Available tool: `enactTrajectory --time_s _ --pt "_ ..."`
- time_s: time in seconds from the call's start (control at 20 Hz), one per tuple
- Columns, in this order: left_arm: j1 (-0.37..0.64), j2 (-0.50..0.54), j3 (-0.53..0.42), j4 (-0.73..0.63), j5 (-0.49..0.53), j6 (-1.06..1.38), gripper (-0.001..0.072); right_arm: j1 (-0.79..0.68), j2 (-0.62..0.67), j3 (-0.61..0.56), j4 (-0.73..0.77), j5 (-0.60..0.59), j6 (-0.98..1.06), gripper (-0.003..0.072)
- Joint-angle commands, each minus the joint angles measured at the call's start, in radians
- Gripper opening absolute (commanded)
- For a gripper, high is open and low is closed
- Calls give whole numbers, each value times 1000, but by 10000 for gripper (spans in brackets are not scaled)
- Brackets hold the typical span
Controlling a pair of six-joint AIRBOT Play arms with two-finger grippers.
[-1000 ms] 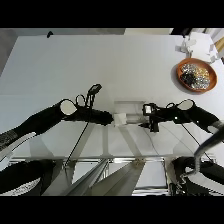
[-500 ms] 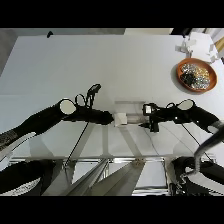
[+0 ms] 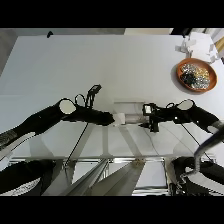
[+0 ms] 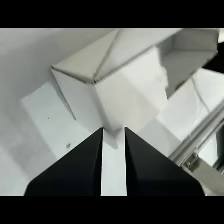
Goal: Fold the box and place the chain.
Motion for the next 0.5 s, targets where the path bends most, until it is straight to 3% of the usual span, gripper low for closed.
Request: enactTrajectory --time_s 0.0,0.15,0.25,0.45 --pt "15 1 1 9 -15 -2 156 0 1 0 0 1 -2 412" --pt "15 0 1 9 -14 -2 173 0 1 0 0 1 -2 412" --pt "11 -1 1 9 -8 -29 298 0 1 0 0 1 -2 412" --pt "-20 -2 25 37 35 -72 311 0 1 0 0 1 -2 412"
